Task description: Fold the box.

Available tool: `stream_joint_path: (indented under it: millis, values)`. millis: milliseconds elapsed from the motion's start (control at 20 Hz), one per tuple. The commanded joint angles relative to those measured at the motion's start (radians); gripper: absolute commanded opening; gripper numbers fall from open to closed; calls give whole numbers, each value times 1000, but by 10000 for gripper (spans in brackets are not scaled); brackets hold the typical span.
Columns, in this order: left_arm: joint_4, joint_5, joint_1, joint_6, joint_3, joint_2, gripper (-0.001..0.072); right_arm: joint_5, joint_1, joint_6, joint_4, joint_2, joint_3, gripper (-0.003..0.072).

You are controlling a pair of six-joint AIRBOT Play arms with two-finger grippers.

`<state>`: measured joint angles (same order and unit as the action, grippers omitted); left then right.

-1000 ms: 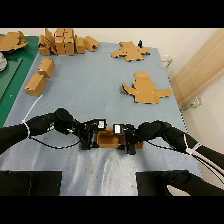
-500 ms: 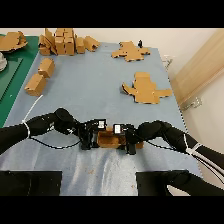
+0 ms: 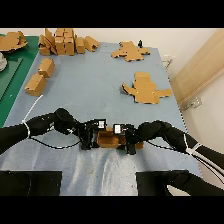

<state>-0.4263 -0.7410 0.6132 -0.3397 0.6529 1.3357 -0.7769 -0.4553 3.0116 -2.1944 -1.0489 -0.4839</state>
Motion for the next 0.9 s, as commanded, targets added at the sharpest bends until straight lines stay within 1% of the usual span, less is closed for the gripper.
stream_joint_path:
  millis: [0,150,200,250,300,400,550,650,750,850]
  values:
    - [0,2,0,0,0,1,404,13,7,-2,-1,0,-2,495]
    - [0,1,0,0,0,0,404,17,9,-12,-22,0,-2,497]
    - [0,1,0,0,0,0,404,6,10,-19,-19,0,-2,541]
    - [0,2,0,0,0,1,404,-4,14,-60,-2,0,-2,696]
    - [0,1,0,0,0,0,403,-29,22,-72,2,0,-6,709]
    - [0,2,0,0,0,0,404,-53,42,-72,3,5,-15,708]
    - [0,2,0,0,0,0,404,-151,87,-73,50,20,-18,708]
    - [0,1,0,0,0,1,404,-229,148,-107,63,37,-20,708]
    - [0,1,0,0,0,0,404,-337,218,-240,59,68,-20,707]
    - [0,1,0,0,0,0,404,-406,252,-497,51,109,-19,706]
